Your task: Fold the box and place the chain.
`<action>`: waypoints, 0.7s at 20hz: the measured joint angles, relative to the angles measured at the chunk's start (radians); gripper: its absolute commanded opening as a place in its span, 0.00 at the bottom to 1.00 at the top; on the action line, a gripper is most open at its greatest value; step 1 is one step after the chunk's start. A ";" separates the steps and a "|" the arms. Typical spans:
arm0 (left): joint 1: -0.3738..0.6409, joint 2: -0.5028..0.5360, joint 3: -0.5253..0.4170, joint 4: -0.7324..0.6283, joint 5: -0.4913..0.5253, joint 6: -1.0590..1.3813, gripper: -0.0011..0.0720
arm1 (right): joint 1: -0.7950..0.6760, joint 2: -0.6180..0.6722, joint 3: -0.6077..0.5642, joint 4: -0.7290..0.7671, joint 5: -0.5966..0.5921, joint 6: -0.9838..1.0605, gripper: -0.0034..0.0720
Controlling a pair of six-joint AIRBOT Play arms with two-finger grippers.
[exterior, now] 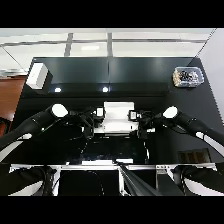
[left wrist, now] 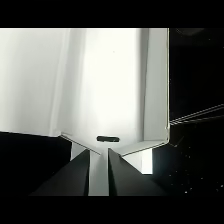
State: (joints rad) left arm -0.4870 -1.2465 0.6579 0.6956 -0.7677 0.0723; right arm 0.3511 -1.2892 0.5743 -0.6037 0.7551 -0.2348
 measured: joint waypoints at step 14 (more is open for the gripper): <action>-0.002 -0.058 0.003 -0.175 0.005 0.001 0.22 | 0.000 0.000 0.000 0.003 0.000 0.003 0.35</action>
State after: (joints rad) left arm -0.4889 -1.3045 0.6609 0.5205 -0.7624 0.0731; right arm 0.3511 -1.2892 0.5743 -0.6010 0.7547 -0.2321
